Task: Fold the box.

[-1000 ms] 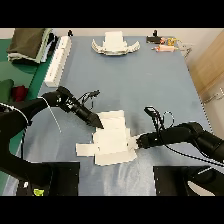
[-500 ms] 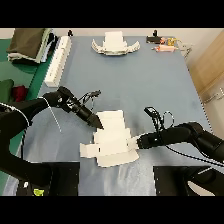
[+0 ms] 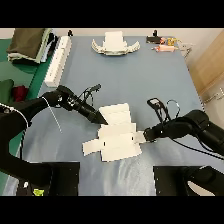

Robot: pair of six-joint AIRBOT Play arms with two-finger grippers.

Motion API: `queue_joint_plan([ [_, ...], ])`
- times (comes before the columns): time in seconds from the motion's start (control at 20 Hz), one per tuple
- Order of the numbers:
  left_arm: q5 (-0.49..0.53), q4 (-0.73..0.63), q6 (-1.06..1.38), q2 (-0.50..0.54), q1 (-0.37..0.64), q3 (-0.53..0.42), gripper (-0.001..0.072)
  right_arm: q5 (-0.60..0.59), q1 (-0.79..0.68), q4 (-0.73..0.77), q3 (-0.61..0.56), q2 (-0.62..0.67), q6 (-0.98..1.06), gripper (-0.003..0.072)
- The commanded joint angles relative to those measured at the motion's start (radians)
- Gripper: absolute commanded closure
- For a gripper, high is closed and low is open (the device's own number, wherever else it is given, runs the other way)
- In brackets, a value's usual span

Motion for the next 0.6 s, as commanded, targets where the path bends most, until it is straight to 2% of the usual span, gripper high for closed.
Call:
queue_joint_plan([
  [0.0,0.012,-0.011,0.166,0.036,-0.017,0.000,0.0699,-0.161,-0.001,-0.264,0.151,0.002,0.229,0.0226],
  [0.15,0.124,0.002,0.245,0.143,-0.050,-0.034,0.0700,-0.172,0.000,-0.283,0.223,0.002,0.314,0.0226],
  [0.45,0.494,0.019,0.311,0.435,-0.192,-0.229,0.0700,-0.165,0.000,-0.285,0.220,0.000,0.371,0.0227],
  [0.55,0.565,0.019,0.311,0.494,-0.244,-0.283,0.0700,-0.165,0.000,-0.285,0.220,0.000,0.372,0.0226],
])
